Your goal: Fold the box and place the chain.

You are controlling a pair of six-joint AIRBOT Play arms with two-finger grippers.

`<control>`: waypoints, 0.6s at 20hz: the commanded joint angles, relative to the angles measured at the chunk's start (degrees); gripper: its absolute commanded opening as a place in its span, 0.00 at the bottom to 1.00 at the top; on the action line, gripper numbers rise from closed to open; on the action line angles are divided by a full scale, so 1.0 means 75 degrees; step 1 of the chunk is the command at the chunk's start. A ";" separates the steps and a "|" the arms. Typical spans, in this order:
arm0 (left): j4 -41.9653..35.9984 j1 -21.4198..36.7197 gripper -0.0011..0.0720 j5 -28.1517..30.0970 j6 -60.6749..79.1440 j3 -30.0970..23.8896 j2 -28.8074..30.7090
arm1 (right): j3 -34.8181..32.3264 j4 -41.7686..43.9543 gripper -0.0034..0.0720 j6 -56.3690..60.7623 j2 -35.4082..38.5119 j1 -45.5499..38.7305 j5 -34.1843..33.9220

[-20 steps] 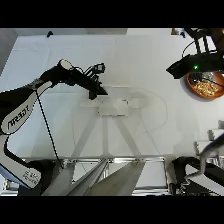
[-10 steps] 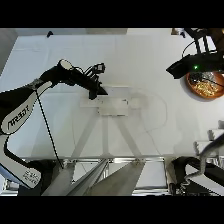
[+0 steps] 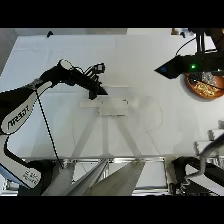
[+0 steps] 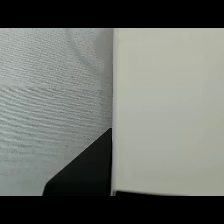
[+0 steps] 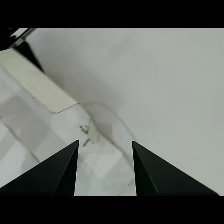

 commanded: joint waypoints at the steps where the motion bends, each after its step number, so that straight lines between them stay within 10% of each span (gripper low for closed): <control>1: 0.0003 -0.0003 0.02 0.0003 0.0000 -0.0003 0.0000 | 0.0026 0.0670 0.52 -0.0551 0.0315 0.0006 0.1469; 12: 0.0000 -0.0003 0.02 0.0000 0.0000 -0.0003 0.0000 | 0.0058 -0.0752 0.52 -0.1291 0.3582 0.2180 0.1757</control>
